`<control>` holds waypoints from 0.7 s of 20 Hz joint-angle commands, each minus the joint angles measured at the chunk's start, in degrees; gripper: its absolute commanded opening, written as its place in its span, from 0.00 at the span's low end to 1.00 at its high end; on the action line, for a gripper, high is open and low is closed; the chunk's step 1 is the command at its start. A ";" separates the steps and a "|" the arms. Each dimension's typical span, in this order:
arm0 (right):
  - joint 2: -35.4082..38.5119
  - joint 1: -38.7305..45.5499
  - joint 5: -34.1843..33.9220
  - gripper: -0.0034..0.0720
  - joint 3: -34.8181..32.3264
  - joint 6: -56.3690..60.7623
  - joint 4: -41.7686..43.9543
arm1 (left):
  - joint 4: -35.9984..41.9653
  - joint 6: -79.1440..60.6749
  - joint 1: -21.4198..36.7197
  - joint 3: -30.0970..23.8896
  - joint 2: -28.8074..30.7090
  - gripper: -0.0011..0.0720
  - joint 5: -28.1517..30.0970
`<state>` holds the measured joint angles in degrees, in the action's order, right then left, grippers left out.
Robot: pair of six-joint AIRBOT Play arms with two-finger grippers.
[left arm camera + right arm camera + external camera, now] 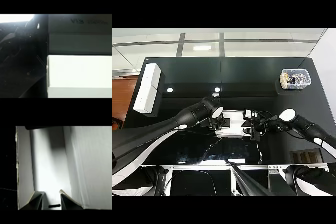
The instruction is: Fold the box and place the chain.
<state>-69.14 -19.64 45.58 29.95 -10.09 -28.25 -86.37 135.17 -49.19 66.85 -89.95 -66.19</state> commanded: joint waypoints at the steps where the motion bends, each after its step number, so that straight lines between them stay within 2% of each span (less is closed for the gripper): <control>1: -1.18 -0.07 0.09 0.39 -0.09 -0.04 1.42 | 0.07 0.04 -0.02 0.07 -0.02 0.05 -0.04; 2: -1.18 -0.07 0.09 0.38 -0.09 -0.04 1.36 | 0.07 0.04 -0.02 0.07 -0.02 0.05 -0.04; 3: -1.18 -0.04 0.07 0.28 -0.09 -0.02 1.31 | 0.07 0.07 -0.02 0.07 -0.02 0.05 -0.09; 4: -1.18 -0.07 0.00 0.30 -0.09 -0.02 1.33 | 0.07 0.07 -0.04 0.07 -0.02 0.05 -0.09; 5: -1.18 -0.07 -0.61 0.54 -0.09 0.02 1.73 | 0.07 0.04 -0.04 0.07 -0.02 0.05 -0.24; 6: -1.18 -0.07 -0.79 0.63 -0.09 0.00 1.75 | 0.04 0.04 -0.02 0.07 -0.02 0.05 -0.46; 7: -1.18 -0.07 -0.81 0.53 -0.09 0.00 1.60 | 0.02 0.04 -0.02 0.07 -0.02 0.05 -0.55; 8: -1.18 -0.07 -0.81 0.38 -0.09 0.63 1.68 | 0.02 0.04 -0.02 0.07 -0.02 0.05 -0.52; 10: -1.16 -0.07 -0.59 0.48 -0.09 2.34 1.81 | 0.04 0.04 -0.02 0.07 -0.02 0.05 -0.52; 11: -1.11 0.04 0.22 0.20 -0.07 5.22 1.22 | 0.04 0.04 -0.02 0.07 -0.02 0.05 -0.52; 12: -0.81 0.55 1.66 0.07 0.37 12.04 -0.50 | 0.04 0.04 -0.02 0.07 -0.02 0.05 -0.52; 14: 0.76 2.64 7.50 0.06 2.95 33.46 -8.59 | 0.04 0.04 0.02 0.07 -0.02 0.05 -0.39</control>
<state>-69.58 -18.65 47.59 30.96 1.91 -29.47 -86.19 135.31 -49.23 66.85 -89.95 -66.52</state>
